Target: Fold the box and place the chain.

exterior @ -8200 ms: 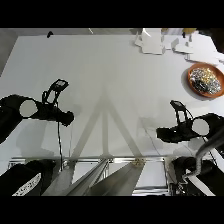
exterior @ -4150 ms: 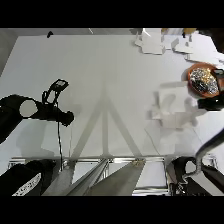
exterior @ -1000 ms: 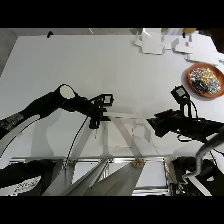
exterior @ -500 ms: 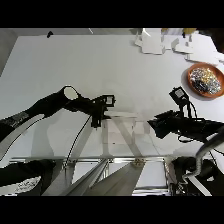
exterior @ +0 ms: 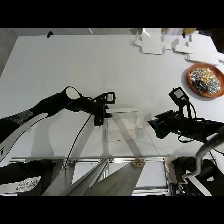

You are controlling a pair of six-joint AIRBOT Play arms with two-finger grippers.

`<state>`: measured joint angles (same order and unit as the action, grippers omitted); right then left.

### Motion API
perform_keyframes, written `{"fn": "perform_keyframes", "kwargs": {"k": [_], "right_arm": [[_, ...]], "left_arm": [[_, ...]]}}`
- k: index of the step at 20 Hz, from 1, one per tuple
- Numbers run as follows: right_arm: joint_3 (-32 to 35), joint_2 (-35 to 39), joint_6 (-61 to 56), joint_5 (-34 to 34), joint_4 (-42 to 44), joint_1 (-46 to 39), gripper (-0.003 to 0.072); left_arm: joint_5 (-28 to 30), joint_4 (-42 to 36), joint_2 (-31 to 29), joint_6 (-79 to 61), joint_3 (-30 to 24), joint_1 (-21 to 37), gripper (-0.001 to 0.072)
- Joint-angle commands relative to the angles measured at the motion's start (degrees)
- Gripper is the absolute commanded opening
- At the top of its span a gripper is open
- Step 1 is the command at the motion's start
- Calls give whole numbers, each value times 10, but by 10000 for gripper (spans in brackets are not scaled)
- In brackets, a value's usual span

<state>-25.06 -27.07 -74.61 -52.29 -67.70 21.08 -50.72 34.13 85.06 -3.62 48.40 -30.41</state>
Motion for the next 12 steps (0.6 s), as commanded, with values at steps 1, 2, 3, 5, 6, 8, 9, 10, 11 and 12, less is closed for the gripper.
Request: {"fn": "perform_keyframes", "kwargs": {"k": [1, 2, 3, 5, 6, 8, 9, 10, 11, 12], "right_arm": [[0, 0, 2, 0, 0, 0, 438], [0, 0, 2, 0, 0, 0, 438], [0, 0, 2, 0, 0, 0, 438], [0, 0, 2, 0, 0, 0, 438], [0, 0, 2, 0, 0, 0, 438], [0, 0, 2, 0, 0, 0, 438], [0, 0, 2, 0, 0, 0, 438], [0, 0, 2, 0, 0, 0, 438], [0, 0, 2, 0, 0, 0, 438], [0, 0, 2, 0, 0, 0, 438]], "left_arm": [[4, 0, 8, 0, 0, 0, 3], [6, 1, 8, 0, 0, 0, 3], [6, 2, 8, 0, 0, 0, 3], [6, 2, 8, -1, 0, 0, 3], [6, 3, 8, -5, 0, 0, 3], [4, 4, 8, -17, 1, -1, 3], [4, 6, 5, -17, 1, -1, 2], [3, 18, 1, -13, 3, -1, 2], [-7, 45, -2, 2, 10, -1, 1], [-22, 76, -2, 18, 19, -1, 1]]}}
